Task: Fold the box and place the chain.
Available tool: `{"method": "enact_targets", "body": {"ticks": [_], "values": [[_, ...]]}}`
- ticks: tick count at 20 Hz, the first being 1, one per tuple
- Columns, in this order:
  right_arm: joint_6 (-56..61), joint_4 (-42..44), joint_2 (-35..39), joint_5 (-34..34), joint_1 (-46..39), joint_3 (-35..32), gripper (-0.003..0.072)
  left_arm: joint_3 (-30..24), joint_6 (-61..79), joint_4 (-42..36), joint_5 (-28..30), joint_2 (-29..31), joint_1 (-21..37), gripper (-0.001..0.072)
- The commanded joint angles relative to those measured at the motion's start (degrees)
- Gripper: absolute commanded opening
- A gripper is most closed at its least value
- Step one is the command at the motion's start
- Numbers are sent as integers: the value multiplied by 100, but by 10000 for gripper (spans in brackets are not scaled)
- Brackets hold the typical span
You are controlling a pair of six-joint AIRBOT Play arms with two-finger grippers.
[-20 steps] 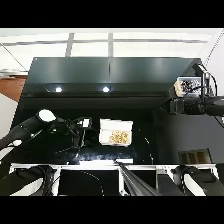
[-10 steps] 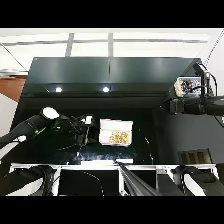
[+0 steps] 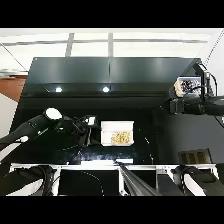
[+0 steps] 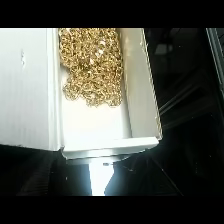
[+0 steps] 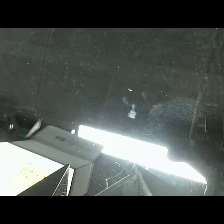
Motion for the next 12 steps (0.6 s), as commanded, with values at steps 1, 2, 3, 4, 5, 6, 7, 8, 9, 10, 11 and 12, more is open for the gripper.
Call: {"method": "enact_targets", "body": {"ticks": [1,2,3,4,5,6,7,8,9,10,11,12], "values": [[0,2,2,2,2,7,496,4,-428,227,37,0,-24,702],[0,2,2,2,2,7,495,0,-581,234,35,0,-24,703],[0,2,2,2,2,7,495,0,-745,245,13,11,-24,704],[0,2,4,2,2,7,496,-9,-822,245,13,39,-26,704],[0,2,4,2,2,7,496,-20,-824,245,15,92,-26,704],[0,2,4,0,2,7,495,-24,-857,245,24,146,-26,704],[0,2,4,-2,2,7,495,-26,-894,243,59,205,-31,704],[2,2,2,-4,2,7,495,-31,-1036,243,160,249,-55,704],[0,2,4,-2,2,7,496,-57,-1202,238,286,269,-94,704],[0,2,2,-2,2,7,496,-94,-1307,240,387,269,-146,704],[0,2,2,-2,2,7,495,-140,-1300,247,420,271,-223,705],[0,2,4,-2,2,7,495,-170,-1298,249,446,273,-297,704]]}}
